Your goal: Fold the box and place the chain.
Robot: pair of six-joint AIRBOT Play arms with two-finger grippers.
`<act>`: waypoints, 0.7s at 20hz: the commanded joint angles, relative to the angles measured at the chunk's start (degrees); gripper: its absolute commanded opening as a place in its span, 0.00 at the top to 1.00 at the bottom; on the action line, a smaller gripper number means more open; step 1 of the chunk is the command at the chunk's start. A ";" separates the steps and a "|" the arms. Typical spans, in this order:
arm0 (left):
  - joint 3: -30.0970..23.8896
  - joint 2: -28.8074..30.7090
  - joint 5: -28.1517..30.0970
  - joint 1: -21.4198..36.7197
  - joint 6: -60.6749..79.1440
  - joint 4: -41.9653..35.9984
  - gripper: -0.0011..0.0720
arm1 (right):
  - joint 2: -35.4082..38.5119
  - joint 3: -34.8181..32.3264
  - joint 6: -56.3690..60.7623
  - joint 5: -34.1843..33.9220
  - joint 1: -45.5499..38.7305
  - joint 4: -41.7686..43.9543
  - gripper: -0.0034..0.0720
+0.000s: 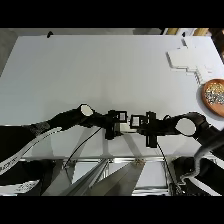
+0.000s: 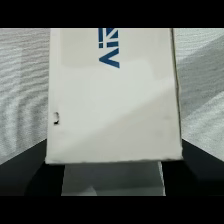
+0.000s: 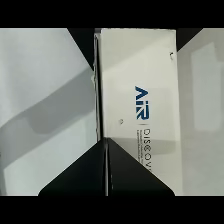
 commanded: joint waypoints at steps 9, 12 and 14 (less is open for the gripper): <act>0.04 0.04 0.00 -0.02 0.00 0.00 0.59 | -0.90 -1.36 0.35 -0.48 0.04 -0.22 0.93; 0.04 0.04 0.00 -0.02 0.00 0.00 0.59 | -0.90 -1.46 0.35 -0.68 0.04 -0.22 0.93; 0.04 0.04 0.00 -0.02 0.00 0.00 0.59 | -0.90 -1.68 0.35 -0.96 0.04 -0.22 0.93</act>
